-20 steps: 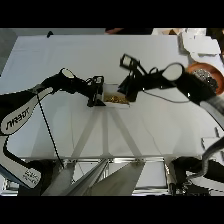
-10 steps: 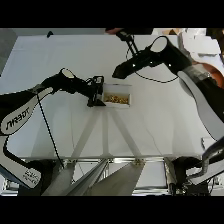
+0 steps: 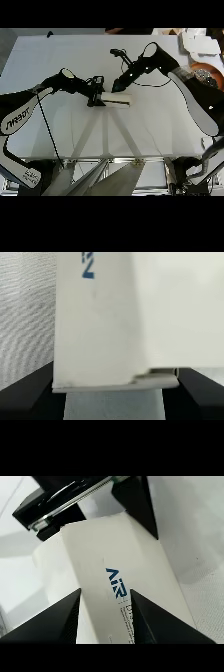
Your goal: Fold the box and place the chain.
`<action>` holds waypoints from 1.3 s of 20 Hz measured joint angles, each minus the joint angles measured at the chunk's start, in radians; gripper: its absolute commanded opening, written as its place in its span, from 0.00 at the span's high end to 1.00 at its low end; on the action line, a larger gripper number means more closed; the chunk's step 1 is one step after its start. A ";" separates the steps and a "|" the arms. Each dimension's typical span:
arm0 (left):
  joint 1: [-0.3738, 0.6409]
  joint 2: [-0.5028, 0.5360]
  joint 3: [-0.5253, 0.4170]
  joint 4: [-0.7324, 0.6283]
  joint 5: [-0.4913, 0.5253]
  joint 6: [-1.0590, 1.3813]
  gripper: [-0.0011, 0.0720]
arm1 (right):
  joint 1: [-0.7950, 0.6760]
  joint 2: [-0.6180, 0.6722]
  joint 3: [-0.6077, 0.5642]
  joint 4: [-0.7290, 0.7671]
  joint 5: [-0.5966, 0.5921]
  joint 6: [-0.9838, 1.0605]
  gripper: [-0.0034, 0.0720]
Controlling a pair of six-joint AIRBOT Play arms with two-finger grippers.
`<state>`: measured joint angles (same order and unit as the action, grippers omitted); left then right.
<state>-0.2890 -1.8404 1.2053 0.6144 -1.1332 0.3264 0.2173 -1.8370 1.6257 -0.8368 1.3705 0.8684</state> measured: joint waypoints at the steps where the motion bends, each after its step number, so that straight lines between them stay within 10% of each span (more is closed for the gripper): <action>1: 0.000 0.000 0.000 0.000 0.000 0.000 0.63 | 0.009 0.000 0.000 -0.023 -0.004 -0.014 0.47; 9: 0.000 0.000 0.000 0.000 0.000 0.000 0.63 | 0.066 0.100 -0.038 -0.204 -0.159 -0.087 0.47; 26: 0.000 0.000 0.000 0.000 0.000 0.000 0.63 | 0.227 0.448 -0.551 -0.234 -0.764 -0.321 0.47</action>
